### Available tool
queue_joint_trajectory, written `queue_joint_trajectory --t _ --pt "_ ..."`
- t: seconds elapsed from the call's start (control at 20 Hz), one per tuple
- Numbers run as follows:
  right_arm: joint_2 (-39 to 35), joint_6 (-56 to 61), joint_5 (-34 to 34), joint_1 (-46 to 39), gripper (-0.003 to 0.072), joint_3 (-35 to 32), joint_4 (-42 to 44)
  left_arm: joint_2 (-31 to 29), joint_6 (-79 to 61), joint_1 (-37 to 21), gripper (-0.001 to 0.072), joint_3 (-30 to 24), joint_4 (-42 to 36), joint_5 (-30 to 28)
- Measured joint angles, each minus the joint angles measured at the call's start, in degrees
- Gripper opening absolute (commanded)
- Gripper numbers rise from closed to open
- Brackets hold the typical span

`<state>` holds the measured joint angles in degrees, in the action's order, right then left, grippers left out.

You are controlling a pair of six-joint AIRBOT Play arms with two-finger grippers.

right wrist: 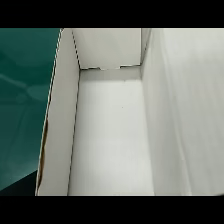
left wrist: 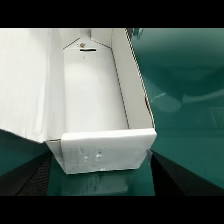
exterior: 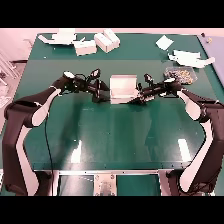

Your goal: Fold the box and place the chain.

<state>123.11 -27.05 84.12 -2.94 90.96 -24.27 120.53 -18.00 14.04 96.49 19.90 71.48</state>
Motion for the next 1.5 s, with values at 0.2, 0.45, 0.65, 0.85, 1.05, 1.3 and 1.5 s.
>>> queue_joint_trajectory --t 0.2,0.45,0.65,0.85,1.05,1.3,1.5 --pt "0.0 -0.04 0.0 -0.04 0.0587 -0.02 -0.02 0.13 0.76 0.37 0.0713 0.0 0.02 -0.42" --pt "0.0 -0.04 0.09 -0.02 0.0587 -0.02 -0.04 0.48 2.08 0.5 0.0713 0.0 1.53 0.0" --pt "0.0 0.0 0.13 0.0 0.0587 -0.02 -0.02 0.5 2.51 0.55 0.0716 0.0 2.05 0.35" --pt "0.0 0.02 0.13 0.0 0.0587 -0.02 0.0 0.52 2.71 0.85 0.0718 0.0 2.05 0.22" --pt "0.0 0.02 0.13 0.0 0.0587 -0.02 0.04 0.55 2.78 2.21 0.0717 0.0 2.01 -1.38" --pt "0.0 0.07 -0.09 0.0 0.0587 -0.02 0.15 0.61 2.93 3.23 0.0717 0.0 1.99 -3.78" --pt "0.0 0.07 -0.2 0.0 0.0587 -0.02 0.22 1.36 2.95 4.31 0.0718 0.0 1.92 -6.03"
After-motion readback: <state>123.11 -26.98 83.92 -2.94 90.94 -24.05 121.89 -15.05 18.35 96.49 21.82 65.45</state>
